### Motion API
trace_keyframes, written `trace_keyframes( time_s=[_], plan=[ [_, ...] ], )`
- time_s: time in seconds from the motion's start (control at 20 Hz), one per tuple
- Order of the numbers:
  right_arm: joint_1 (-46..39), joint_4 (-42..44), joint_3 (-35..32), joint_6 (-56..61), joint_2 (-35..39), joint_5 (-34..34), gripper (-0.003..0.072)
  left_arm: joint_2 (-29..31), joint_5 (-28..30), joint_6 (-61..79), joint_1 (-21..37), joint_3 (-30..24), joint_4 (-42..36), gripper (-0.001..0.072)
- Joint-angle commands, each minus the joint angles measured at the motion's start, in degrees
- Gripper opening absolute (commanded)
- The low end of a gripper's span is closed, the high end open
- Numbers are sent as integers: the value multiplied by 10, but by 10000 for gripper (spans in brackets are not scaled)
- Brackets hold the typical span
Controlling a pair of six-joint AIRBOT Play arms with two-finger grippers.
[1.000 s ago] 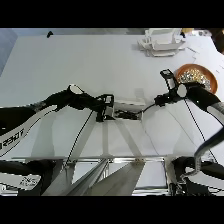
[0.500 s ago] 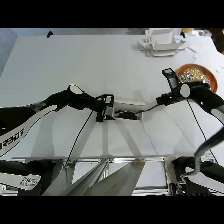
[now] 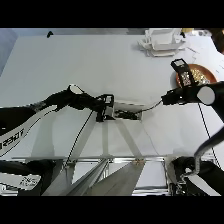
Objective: Fold the box and place the chain.
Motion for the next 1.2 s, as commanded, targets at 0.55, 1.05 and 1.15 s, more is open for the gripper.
trace_keyframes(
  time_s=[0.55, 1.05, 1.15],
  plan=[
    [166, 240, -1, -28, 149, -37, 16, 0, 0, 0, 0, 0, 0, 81],
    [190, 240, -5, -51, 17, -77, 17, 0, 0, 0, 0, 0, 0, 81],
    [199, 238, -5, -82, -2, -78, 18, 0, 0, 0, 1, 0, 0, 81]
  ],
)
